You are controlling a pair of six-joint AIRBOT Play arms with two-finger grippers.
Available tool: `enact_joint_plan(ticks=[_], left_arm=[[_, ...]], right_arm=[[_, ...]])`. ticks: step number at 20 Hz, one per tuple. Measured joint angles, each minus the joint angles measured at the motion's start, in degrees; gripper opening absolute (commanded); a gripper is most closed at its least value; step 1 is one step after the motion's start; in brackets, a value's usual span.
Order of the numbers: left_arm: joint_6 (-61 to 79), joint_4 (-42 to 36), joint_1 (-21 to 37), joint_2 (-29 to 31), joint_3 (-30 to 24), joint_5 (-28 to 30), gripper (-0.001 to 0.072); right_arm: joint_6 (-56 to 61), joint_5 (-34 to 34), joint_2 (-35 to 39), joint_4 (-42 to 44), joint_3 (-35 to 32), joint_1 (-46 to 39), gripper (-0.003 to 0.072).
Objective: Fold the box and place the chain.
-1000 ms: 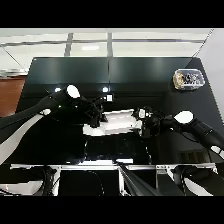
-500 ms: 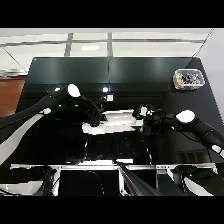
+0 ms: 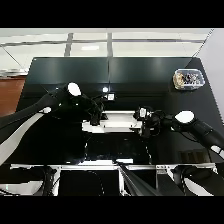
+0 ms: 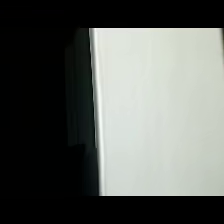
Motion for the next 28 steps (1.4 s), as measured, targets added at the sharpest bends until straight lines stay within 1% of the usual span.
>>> enact_joint_plan(ticks=[8,14,28], left_arm=[[0.0,0.0,-0.2,0.0,0.5,-0.2,0.0029],[0.0,0.0,-0.2,-0.5,0.5,-0.1,0.0029],[-1.3,0.0,-0.2,-1.4,0.5,-0.1,0.0029]], right_arm=[[0.1,0.9,-3.5,-2.2,0.0,0.8,0.0703],[-2.1,1.3,-6.3,-3.0,0.0,0.8,0.0703],[-2.8,-0.9,-8.1,-4.4,0.0,2.3,0.0703]])
